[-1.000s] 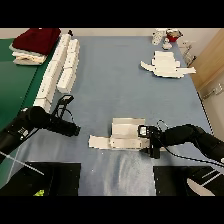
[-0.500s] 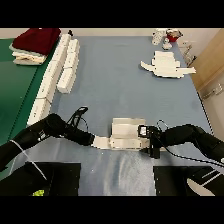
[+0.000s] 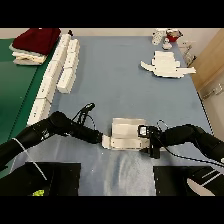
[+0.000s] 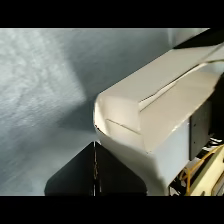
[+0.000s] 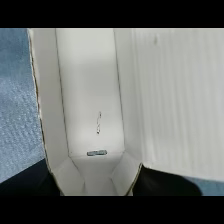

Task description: Fold the box.

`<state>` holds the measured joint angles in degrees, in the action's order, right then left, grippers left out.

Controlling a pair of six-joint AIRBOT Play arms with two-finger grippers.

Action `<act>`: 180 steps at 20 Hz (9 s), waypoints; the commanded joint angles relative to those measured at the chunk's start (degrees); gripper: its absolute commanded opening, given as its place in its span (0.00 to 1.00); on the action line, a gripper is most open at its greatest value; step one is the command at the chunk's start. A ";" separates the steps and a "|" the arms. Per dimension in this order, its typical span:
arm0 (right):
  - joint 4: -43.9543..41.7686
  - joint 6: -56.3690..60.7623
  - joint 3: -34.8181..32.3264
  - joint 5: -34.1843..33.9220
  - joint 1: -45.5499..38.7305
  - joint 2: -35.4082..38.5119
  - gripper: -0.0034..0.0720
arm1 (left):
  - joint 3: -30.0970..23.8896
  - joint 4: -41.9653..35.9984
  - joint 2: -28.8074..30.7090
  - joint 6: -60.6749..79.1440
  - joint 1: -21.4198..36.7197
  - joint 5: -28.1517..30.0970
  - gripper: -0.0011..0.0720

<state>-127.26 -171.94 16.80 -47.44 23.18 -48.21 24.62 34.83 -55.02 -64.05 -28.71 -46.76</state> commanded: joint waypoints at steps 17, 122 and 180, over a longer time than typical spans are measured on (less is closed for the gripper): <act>-0.02 0.02 0.04 0.02 0.04 0.00 0.72 | 0.50 -2.29 0.04 0.15 -0.22 0.66 0.75; -0.02 0.02 0.04 0.02 0.04 0.00 0.72 | 27.87 44.48 1.55 -18.58 -31.23 -20.76 0.03; -0.02 0.02 0.04 0.02 0.04 0.00 0.72 | 0.61 -12.90 -10.40 77.88 -13.44 14.84 0.75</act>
<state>-127.26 -171.94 16.80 -47.44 23.18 -48.21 25.21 21.67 -65.39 13.91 -42.00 -31.94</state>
